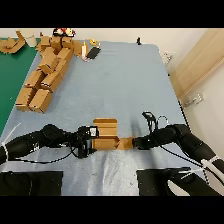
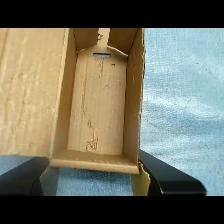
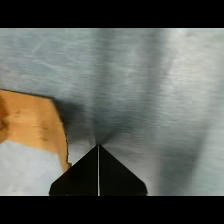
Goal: Fold the box.
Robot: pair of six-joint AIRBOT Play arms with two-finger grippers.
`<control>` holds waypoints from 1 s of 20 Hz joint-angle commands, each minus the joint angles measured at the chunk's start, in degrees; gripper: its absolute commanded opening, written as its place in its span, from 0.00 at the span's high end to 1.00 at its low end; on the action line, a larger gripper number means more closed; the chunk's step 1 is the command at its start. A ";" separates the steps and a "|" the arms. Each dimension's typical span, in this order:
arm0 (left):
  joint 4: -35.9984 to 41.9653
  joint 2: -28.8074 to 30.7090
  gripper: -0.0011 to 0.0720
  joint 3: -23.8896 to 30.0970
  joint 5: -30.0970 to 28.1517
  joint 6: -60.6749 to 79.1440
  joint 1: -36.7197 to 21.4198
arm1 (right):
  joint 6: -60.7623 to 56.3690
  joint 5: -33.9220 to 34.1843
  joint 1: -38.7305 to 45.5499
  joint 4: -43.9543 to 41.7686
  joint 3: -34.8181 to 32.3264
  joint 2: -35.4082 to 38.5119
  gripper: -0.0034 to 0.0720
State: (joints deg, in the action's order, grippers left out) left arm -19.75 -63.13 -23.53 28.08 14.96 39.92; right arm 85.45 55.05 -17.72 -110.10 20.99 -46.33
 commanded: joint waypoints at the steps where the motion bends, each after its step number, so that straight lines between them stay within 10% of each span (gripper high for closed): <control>1: 0.00 0.02 0.17 -0.04 -0.02 0.00 0.00 | 3.32 -1.20 0.11 -7.26 -0.24 0.74 0.95; 20: 0.00 0.02 0.17 -0.04 -0.02 0.00 0.00 | 4.07 -3.56 -0.96 -8.52 -1.14 1.05 0.95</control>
State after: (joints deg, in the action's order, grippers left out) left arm -19.75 -63.13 -23.53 28.08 14.96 39.92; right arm 89.52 52.49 -18.63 -118.91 20.10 -43.97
